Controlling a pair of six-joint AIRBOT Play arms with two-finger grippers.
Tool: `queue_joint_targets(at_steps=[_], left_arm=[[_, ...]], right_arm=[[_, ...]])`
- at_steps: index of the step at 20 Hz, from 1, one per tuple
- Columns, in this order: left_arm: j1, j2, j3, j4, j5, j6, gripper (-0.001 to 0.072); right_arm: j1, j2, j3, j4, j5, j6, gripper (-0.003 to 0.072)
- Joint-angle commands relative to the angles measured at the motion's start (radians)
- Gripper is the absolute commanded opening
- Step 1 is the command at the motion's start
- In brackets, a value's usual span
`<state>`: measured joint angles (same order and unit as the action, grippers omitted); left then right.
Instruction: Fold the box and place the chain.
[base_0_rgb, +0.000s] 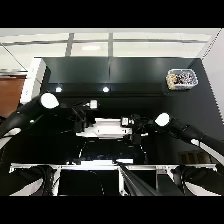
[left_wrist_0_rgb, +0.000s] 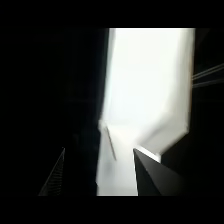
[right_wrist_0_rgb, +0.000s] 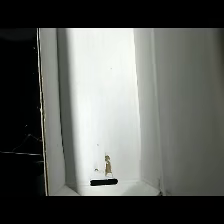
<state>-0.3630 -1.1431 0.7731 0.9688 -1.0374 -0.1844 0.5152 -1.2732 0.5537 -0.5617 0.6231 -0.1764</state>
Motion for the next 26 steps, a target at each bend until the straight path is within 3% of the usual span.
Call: queue_joint_targets(at_steps=[1, 3, 4, 5, 6, 12, 16, 22, 26], left_arm=[[0.038, 0.094, 0.000, 0.034, -0.243, -0.315, 0.0501], [0.037, 0.084, -0.031, -0.100, -0.306, -0.396, 0.0499], [0.037, 0.072, -0.069, -0.232, -0.290, -0.395, 0.0374], [0.034, 0.056, -0.106, -0.354, -0.252, -0.383, 0.0129], [0.032, 0.040, -0.129, -0.431, -0.216, -0.362, 0.0031], [0.033, -0.058, -0.151, -0.804, 0.163, -0.083, 0.0030], [0.033, -0.121, -0.136, -0.659, 0.327, -0.109, 0.0028], [0.016, -0.192, -0.135, -0.480, 0.208, -0.194, 0.0029], [0.024, -0.204, -0.111, -0.478, 0.188, -0.187, 0.0029]], right_arm=[[0.001, -0.001, 0.000, 0.000, 0.001, 0.000, 0.0405], [0.001, -0.001, 0.000, 0.000, 0.001, 0.000, 0.0404], [0.001, -0.001, 0.000, 0.001, 0.001, 0.000, 0.0404], [0.001, -0.001, 0.000, 0.000, 0.001, 0.000, 0.0404], [0.001, -0.001, 0.000, 0.000, 0.001, 0.000, 0.0404], [0.001, -0.001, 0.000, 0.000, 0.001, 0.000, 0.0405], [0.001, -0.001, 0.000, 0.000, 0.000, 0.000, 0.0405], [0.001, -0.001, 0.000, 0.000, 0.001, 0.000, 0.0405], [0.001, -0.001, 0.000, 0.000, 0.001, 0.000, 0.0404]])
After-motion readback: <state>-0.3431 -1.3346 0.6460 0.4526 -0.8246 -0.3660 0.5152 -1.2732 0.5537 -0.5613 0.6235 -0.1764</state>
